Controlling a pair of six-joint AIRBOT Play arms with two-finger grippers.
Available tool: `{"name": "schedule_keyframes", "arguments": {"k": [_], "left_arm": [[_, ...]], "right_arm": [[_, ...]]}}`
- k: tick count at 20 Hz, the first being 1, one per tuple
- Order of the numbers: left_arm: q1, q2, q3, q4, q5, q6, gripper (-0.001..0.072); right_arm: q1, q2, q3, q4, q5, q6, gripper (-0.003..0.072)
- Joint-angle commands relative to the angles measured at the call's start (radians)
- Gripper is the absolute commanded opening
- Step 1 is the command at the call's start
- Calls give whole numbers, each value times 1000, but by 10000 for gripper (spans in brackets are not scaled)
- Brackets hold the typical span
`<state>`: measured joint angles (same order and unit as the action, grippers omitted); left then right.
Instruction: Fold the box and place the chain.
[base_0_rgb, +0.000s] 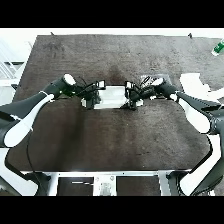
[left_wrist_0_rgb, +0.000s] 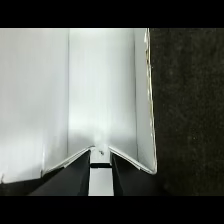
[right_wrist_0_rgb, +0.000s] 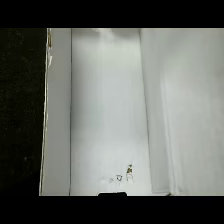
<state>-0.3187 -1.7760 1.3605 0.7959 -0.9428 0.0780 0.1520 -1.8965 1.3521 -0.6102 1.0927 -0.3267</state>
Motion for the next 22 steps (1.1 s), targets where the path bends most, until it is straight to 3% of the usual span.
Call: {"name": "schedule_keyframes", "arguments": {"k": [1, 2, 4, 13, 14, 15, 21, 22], "left_arm": [[0, -1, 1, -45, -5, 18, 201], [0, -1, 1, -58, -16, 20, 202], [0, -5, 1, -64, -31, 28, 516], [0, -27, 1, -75, -27, 27, 523], [0, -27, 1, -77, -28, 27, 613], [0, -27, 1, -78, -28, 27, 621], [0, -27, 1, -78, -27, 27, 619], [0, -26, 1, -78, -27, 27, 591]], "right_arm": [[0, 0, 0, 0, 0, 0, 582], [0, 0, 0, 1, 0, 0, 582], [0, 0, 0, 1, 0, 0, 582], [0, 0, 0, 1, 0, 0, 582], [0, 0, 0, 1, 0, 0, 582], [0, 0, 0, 1, 0, 0, 582], [0, 0, 0, 0, 0, 0, 582], [0, 0, 0, 1, 0, 0, 582]]}}
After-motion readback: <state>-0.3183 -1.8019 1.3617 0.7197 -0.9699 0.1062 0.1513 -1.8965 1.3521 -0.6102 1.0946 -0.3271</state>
